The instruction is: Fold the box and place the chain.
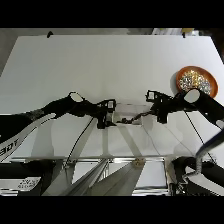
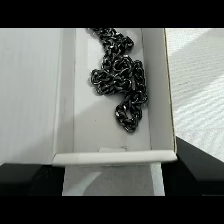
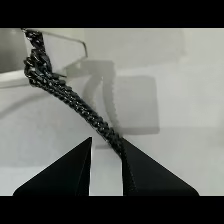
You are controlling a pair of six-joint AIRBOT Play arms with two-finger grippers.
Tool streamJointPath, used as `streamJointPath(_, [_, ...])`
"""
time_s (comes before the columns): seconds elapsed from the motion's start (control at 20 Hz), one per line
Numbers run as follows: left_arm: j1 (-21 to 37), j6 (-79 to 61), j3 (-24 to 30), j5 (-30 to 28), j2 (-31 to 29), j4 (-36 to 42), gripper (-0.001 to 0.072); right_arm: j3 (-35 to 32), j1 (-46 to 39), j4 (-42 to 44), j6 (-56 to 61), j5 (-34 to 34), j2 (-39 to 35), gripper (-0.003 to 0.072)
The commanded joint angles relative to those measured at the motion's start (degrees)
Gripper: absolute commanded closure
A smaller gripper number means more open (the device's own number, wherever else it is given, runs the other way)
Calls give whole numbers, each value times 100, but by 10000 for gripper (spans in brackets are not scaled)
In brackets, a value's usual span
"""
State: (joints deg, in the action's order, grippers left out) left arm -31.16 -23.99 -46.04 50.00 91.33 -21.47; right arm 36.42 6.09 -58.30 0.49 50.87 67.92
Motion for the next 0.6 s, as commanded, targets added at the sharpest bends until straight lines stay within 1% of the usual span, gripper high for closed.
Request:
streamJointPath(0.0, [0, 0, -2, -2, -4, 0, 380, 4, 162, 177, -411, -168, 219, 482])
streamJointPath(0.15, [0, 0, -2, -2, -2, 0, 380, 4, 181, 170, -402, -212, 402, 492])
streamJointPath(0.25, [0, 0, -2, -2, -4, 0, 380, 4, 181, 199, -402, -262, 468, 531])
streamJointPath(0.3, [0, 0, -2, -2, -2, 0, 380, 4, 181, 275, -402, -282, 487, 532])
streamJointPath(0.35, [0, 0, -2, -2, -4, 0, 380, 4, 184, 356, -400, -271, 494, 559])
streamJointPath(0.4, [0, 0, -2, -2, -4, 0, 380, 4, 181, 435, -400, -208, 494, 659])
streamJointPath(0.55, [0, 0, -2, 0, -4, 0, 380, 4, 181, 293, -319, 170, 433, 670])
